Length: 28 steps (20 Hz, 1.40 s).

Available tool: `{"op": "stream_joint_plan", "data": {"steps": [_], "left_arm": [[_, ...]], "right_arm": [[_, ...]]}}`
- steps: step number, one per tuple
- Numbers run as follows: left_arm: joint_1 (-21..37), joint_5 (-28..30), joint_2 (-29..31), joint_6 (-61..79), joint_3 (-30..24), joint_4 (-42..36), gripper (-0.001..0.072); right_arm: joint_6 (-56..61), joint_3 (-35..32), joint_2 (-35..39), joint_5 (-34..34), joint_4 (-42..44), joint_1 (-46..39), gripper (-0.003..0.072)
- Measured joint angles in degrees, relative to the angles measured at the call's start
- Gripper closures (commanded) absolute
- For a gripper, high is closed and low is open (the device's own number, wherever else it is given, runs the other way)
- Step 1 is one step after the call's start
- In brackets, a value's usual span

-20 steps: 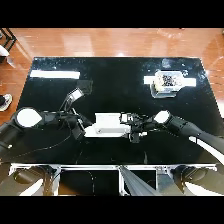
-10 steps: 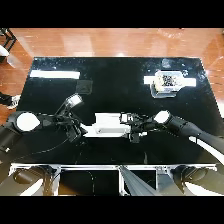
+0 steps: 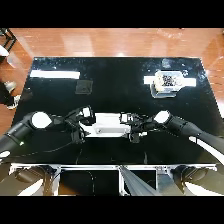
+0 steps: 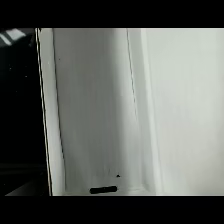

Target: Fold the box and place the chain.

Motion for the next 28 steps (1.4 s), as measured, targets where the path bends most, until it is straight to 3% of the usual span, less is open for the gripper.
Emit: {"op": "stream_joint_plan", "data": {"steps": [10, 11, 12, 13, 22, 24, 28], "left_arm": [[-1.8, 3.8, -6.3, 8.2, 0.0, -3.2, 0.0112], [-1.9, 4.0, -6.4, 8.6, 0.0, -3.5, 0.0147], [-2.0, 4.5, -6.4, 9.0, 0.0, -3.8, 0.0250], [-2.1, 4.9, -6.5, 9.2, 0.1, -3.8, 0.0281], [-4.1, 5.3, -6.6, 10.9, 0.1, -4.7, 0.0303], [-5.0, 5.4, -6.6, 11.0, 0.1, -4.6, 0.0351], [-5.7, 6.9, -6.6, 11.1, 0.1, -4.7, 0.0360]], "right_arm": [[0.0, 0.0, 0.0, 0.0, 0.0, 0.0, 0.0331], [0.0, 0.0, 0.0, 0.0, 0.0, 0.0, 0.0332], [0.0, 0.0, 0.0, 0.0, 0.0, 0.0, 0.0332], [0.0, 0.0, 0.0, 0.0, 0.0, 0.0, 0.0331], [0.0, 0.0, 0.0, 0.0, 0.0, 0.0, 0.0332], [0.0, 0.0, 0.0, 0.0, 0.0, 0.0, 0.0332], [0.0, 0.0, 0.0, 0.0, 0.0, 0.0, 0.0332]]}}
